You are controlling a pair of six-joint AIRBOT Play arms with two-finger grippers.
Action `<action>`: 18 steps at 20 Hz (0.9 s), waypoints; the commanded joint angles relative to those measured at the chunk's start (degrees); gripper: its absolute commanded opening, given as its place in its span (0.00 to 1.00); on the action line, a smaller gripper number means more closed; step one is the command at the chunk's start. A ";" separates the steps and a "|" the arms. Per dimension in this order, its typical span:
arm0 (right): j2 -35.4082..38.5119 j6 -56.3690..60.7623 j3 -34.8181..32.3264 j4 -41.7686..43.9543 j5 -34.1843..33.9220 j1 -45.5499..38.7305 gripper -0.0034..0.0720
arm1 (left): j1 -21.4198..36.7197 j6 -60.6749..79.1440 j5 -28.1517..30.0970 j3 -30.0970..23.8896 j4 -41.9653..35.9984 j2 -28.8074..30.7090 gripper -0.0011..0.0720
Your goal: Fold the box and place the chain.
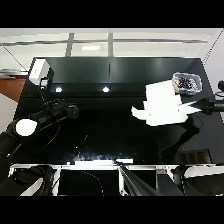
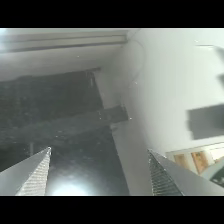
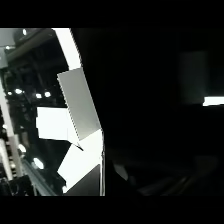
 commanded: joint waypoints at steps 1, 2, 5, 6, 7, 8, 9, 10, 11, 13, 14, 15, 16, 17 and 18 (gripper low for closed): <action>8.48 -0.66 -5.09 4.33 -8.98 9.27 0.10 | -1.51 0.04 0.00 0.04 -0.63 -0.04 0.98; 12.28 -0.63 -7.63 4.39 -13.07 12.37 0.10 | -1.86 0.04 0.04 0.04 -0.63 -0.04 0.98; 23.80 -0.63 -17.75 4.87 -26.03 21.86 0.10 | -2.80 0.35 0.09 0.04 -0.61 -0.07 0.98; 27.58 -0.74 -21.64 6.38 -30.16 25.11 0.10 | -3.17 0.96 0.11 0.04 -0.59 -0.07 0.98; 30.88 -1.36 -25.27 8.59 -33.59 28.37 0.10 | -3.54 0.96 0.20 0.04 -0.59 -0.07 0.98; 33.40 -2.78 -28.24 10.58 -36.06 31.32 0.10 | -3.56 0.94 0.33 0.04 -0.52 -0.11 0.98; 35.39 -3.67 -30.91 11.56 -38.14 34.25 0.10 | -3.54 0.92 0.52 0.04 -0.55 -0.13 0.98; 36.83 -3.67 -33.46 10.58 -39.28 37.09 0.10 | -3.54 0.92 1.55 0.04 -0.39 -0.13 0.98; 37.77 -3.85 -36.00 9.73 -39.80 39.54 0.09 | -3.56 0.90 2.93 0.04 -0.42 -0.13 0.98; 39.15 -6.05 -40.22 11.78 -43.67 43.87 0.10 | -3.52 0.20 3.82 0.11 -0.48 -0.39 0.98; 39.30 -7.67 -41.20 13.31 -44.94 45.53 0.10 | -3.41 -1.07 2.10 0.35 -0.70 -1.09 0.98; 39.30 -8.68 -41.51 14.40 -45.59 47.10 0.10 | -3.37 -2.27 -0.83 1.01 -0.70 -2.54 0.98; 39.30 -9.03 -41.53 14.91 -45.92 48.83 0.10 | -3.34 -2.36 -3.89 2.16 -0.68 -4.42 0.98; 39.30 -9.01 -41.53 15.04 -46.21 50.16 0.10 | -2.78 -2.36 -8.02 4.26 -0.79 -6.97 0.98; 39.30 -8.98 -41.53 15.06 -46.21 51.15 0.10 | -1.68 -2.29 -12.55 6.86 -1.84 -9.88 0.98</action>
